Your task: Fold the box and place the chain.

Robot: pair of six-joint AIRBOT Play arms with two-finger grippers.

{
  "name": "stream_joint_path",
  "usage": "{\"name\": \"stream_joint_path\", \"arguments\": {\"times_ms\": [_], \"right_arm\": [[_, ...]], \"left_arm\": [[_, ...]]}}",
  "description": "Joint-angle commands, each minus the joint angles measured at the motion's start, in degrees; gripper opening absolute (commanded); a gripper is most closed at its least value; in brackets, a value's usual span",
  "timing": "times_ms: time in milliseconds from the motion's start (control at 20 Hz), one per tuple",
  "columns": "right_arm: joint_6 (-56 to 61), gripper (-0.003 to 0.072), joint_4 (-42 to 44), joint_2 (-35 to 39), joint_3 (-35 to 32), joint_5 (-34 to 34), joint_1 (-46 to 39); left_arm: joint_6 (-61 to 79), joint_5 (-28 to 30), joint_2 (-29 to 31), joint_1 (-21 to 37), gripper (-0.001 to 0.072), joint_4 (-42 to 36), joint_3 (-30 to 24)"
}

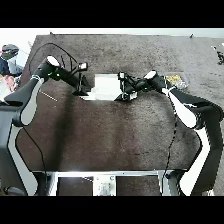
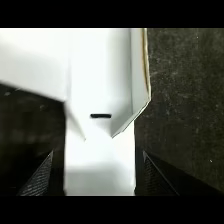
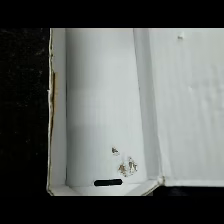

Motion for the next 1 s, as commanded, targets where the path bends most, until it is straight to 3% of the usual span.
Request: {"name": "stream_joint_path", "arguments": {"times_ms": [0, 450, 500, 550, 600, 950], "right_arm": [[0.0, 0.0514, 0.0, 0.0, 0.0, 0.0, 0.0], [0.0, 0.0514, 0.0, 0.0, 0.0, 0.0, 0.0], [0.0, 0.0514, 0.0, 0.0, 0.0, 0.0, 0.0], [0.0, 0.0514, 0.0, 0.0, 0.0, 0.0, 0.0], [0.0, 0.0514, 0.0, 0.0, 0.0, 0.0, 0.0], [0.0, 0.0514, 0.0, 0.0, 0.0, 0.0, 0.0]], "left_arm": [[2.1, 3.5, 0.0, -1.2, 0.0608, 0.0, -2.7], [1.9, 8.0, 0.0, -2.9, 0.0605, -2.5, -4.1], [1.9, 8.0, 0.0, -2.9, 0.0489, -2.3, -4.1], [1.9, 7.5, 0.0, -2.9, 0.0298, -2.1, -4.1], [1.9, 7.0, 0.0, -2.9, 0.0229, -2.1, -4.1], [1.9, 4.6, 0.0, -2.9, 0.0232, -6.4, -4.5]]}}
